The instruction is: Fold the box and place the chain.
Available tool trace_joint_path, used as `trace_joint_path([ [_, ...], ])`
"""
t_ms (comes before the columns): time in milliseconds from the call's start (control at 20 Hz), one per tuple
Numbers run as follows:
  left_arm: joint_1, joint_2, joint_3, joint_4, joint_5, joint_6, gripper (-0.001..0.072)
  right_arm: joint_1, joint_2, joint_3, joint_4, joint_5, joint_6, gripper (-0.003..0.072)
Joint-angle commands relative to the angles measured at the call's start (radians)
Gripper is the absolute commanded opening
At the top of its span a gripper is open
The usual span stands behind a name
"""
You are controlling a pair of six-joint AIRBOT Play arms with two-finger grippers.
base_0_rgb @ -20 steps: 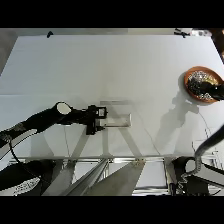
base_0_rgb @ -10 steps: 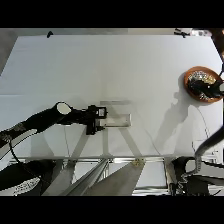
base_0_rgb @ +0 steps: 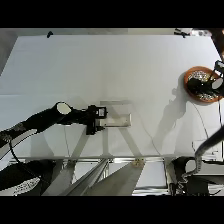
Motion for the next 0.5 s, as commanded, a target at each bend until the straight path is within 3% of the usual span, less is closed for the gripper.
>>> trace_joint_path([
  [0,0.0,0.0,0.0,0.0,0.0,0.001,0.0273,0.002,-0.003,-0.001,-0.003,0.064,0.006,0.0024],
  [450,0.0,0.0,0.0,-0.003,0.0,0.001,0.0273,0.002,0.261,0.0,-0.008,0.125,-0.016,0.0012],
])
